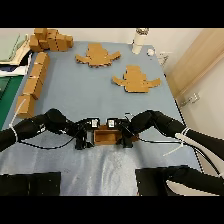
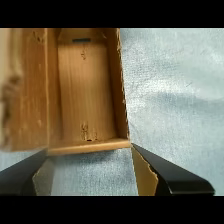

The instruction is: Fold the box.

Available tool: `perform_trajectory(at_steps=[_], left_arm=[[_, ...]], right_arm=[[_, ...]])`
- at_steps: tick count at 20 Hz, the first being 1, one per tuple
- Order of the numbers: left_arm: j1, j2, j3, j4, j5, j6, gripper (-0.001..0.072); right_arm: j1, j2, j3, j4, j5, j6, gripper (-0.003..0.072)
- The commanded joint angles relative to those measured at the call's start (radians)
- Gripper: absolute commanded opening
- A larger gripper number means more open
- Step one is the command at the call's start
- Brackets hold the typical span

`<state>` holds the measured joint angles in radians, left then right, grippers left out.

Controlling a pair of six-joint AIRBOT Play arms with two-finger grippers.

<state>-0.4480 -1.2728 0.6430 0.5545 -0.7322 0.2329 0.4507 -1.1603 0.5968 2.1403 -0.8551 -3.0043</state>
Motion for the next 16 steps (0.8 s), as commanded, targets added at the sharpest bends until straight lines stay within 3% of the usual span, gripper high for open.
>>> perform_trajectory(at_steps=[1, 16], left_arm=[[-0.037, 0.001, -0.005, -0.001, 0.064, 0.002, 0.0696], [-0.070, -0.049, -0.004, -0.002, 0.112, -0.130, 0.0695]], right_arm=[[0.000, 0.000, 0.000, 0.002, 0.001, 0.002, 0.0507], [0.000, 0.000, 0.000, 0.002, 0.001, 0.002, 0.0507]])
